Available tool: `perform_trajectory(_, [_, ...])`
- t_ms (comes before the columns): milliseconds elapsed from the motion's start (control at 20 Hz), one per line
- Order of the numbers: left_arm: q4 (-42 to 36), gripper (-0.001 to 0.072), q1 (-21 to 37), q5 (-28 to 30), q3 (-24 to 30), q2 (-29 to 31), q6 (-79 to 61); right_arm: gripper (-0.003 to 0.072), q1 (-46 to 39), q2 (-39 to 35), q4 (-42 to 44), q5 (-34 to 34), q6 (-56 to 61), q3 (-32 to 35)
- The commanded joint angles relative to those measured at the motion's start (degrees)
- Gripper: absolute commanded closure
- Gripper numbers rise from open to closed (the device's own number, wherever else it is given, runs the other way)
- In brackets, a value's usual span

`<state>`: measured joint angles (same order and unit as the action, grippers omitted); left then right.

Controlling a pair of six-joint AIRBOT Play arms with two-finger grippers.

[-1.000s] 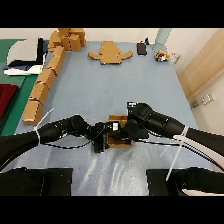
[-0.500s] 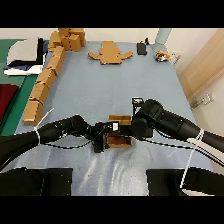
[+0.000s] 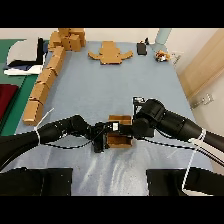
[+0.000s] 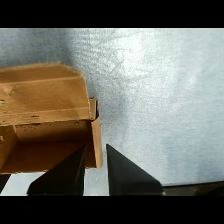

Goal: Fold the box.

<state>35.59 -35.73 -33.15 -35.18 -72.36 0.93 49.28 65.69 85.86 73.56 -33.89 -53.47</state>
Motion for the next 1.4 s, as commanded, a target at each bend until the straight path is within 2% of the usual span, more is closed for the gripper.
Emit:
perform_trajectory(0, [0.0, 0.0256, 0.0, 0.0, 0.0, 0.0, 0.0, 0.0542, 0.0, -0.2, -0.6, 0.6, 0.0, 0.0])
perform_trajectory(50, [0.0, 0.0256, 0.0, 0.0, 0.0, 0.0, 0.0, 0.0636, 0.0, -0.2, -0.9, 1.0, 0.0, 0.0])
perform_trajectory(100, [0.0, 0.0255, 0.0, 0.0, 0.0, 0.0, 0.0, 0.0681, 0.0, -0.2, -1.6, 2.0, 0.0, 0.0])
perform_trajectory(300, [0.0, 0.0256, 0.0, 0.0, 0.0, 0.0, 0.0, 0.0682, -4.0, -0.2, -8.6, 8.7, -0.7, 0.0])
perform_trajectory(400, [0.0, 0.0256, 0.0, 0.0, 0.0, 0.0, 0.0, 0.0684, -13.2, -0.2, -6.8, 4.1, -8.1, 0.0])
perform_trajectory(450, [0.0, 0.0256, 0.0, 0.0, 0.0, 0.0, 0.0, 0.0684, -20.5, 0.1, -0.8, -1.6, -14.7, 0.0])
perform_trajectory(550, [0.0, 0.0256, 0.0, 0.0, 0.0, 0.0, 0.0, 0.0684, -35.1, 2.0, 21.0, -12.3, -34.6, 0.0])
perform_trajectory(650, [0.0, 0.0256, 0.0, 0.0, 0.0, 0.0, 0.0, 0.0684, -47.7, 6.6, 49.4, -13.0, -57.1, 0.0])
perform_trajectory(700, [0.0, 0.0255, 0.0, 0.0, 0.0, 0.0, 0.0, 0.0684, -51.2, 9.3, 57.7, -11.1, -64.1, -0.3])
perform_trajectory(750, [0.0, 0.0256, 0.0, 0.0, 0.0, 0.0, 0.0, 0.0684, -53.3, 12.4, 62.0, -8.3, -68.8, -1.2])
perform_trajectory(950, [0.0, 0.0255, 0.0, 0.0, 0.0, 0.0, 0.0, 0.0684, -50.5, 23.7, 63.3, 1.6, -80.6, -7.9])
perform_trajectory(1050, [0.0, 0.0256, 0.0, 0.0, 0.0, 0.0, 0.0, 0.0684, -47.4, 26.0, 63.5, 8.0, -87.3, -10.1])
perform_trajectory(1200, [0.0, 0.0256, 0.0, 0.0, 0.0, 0.0, 0.0, 0.0683, -42.2, 24.9, 60.9, 10.4, -92.6, -9.2])
perform_trajectory(1350, [0.0, 0.0256, 0.0, 0.1, 0.0, 0.0, 0.0, 0.0683, -36.7, 19.6, 56.0, 6.9, -94.8, -4.5])
